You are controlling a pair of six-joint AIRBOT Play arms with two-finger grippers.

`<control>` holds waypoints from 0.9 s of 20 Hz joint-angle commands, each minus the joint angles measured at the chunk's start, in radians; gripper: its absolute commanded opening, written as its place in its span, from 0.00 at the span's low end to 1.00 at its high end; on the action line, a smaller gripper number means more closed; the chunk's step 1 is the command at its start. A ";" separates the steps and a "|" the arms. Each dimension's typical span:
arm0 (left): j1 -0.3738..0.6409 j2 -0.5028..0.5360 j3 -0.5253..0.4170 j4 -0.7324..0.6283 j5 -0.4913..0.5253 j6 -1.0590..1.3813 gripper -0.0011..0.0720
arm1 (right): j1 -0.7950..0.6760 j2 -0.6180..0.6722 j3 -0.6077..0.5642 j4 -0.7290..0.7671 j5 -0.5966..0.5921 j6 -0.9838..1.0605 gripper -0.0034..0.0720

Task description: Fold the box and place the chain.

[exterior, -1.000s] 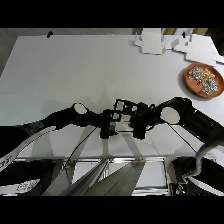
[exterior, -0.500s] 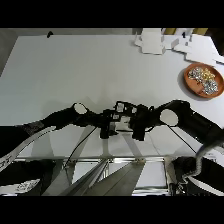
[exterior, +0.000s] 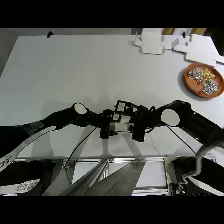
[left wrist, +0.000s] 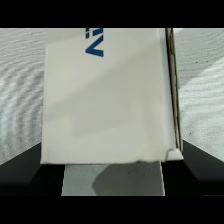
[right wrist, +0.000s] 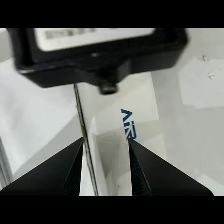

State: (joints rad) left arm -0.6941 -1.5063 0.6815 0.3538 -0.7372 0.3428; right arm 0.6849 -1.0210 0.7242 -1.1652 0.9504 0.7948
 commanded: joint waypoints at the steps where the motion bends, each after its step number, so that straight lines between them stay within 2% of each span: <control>1: 0.001 0.000 0.000 -0.002 0.000 -0.003 0.39 | 0.000 0.019 0.000 0.014 0.029 -0.023 0.47; 5: 0.001 0.000 0.000 -0.002 0.000 -0.003 0.39 | 0.000 0.048 0.000 0.014 0.032 -0.023 0.44; 6: 0.001 0.000 0.000 -0.002 0.000 -0.003 0.39 | -0.008 0.050 0.000 0.019 0.033 -0.022 0.35; 7: 0.001 0.000 0.000 -0.002 0.000 -0.003 0.39 | -0.023 0.050 0.000 0.023 0.033 -0.020 0.18; 8: 0.001 0.000 0.000 -0.002 0.000 -0.003 0.39 | -0.041 0.050 0.000 0.023 0.033 -0.017 0.07; 18: 0.001 0.000 0.000 -0.002 0.000 -0.003 0.39 | -0.074 -0.002 -0.007 0.045 0.060 -0.011 0.07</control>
State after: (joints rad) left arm -0.6941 -1.5063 0.6815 0.3515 -0.7372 0.3397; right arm 0.6128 -1.0069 0.7216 -1.1275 1.0019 0.7841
